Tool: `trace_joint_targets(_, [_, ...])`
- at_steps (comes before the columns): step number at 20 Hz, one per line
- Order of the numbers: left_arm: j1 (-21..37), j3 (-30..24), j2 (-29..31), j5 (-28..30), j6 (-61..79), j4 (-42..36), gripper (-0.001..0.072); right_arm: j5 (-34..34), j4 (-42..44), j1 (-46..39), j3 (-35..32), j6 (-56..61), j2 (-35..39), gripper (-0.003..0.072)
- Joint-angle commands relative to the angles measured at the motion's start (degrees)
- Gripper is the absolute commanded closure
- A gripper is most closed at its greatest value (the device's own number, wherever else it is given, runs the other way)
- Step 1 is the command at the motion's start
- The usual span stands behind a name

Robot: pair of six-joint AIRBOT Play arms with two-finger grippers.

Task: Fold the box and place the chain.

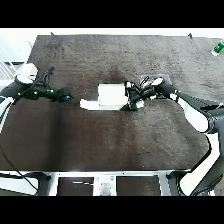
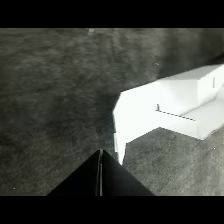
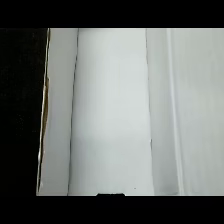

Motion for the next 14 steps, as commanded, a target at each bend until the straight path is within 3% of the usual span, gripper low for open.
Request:
trace_joint_targets(1, [0.5, -1.7, -0.5, 2.3, -2.6, 0.9, 0.0693, 0.0, 0.0, 0.0, 0.0, 0.0, 0.0, 0.0087])
trace_joint_targets(7, [-4.2, -1.6, -5.0, 3.9, -2.6, -0.4, 0.0693, 0.0, 0.0, 0.0, 0.0, 0.0, 0.0, 0.0087])
trace_joint_targets(14, [-11.0, -1.6, -7.9, 9.8, -2.9, -3.7, 0.0694, 0.0, 0.0, 0.0, 0.0, 0.0, 0.0, 0.0087])
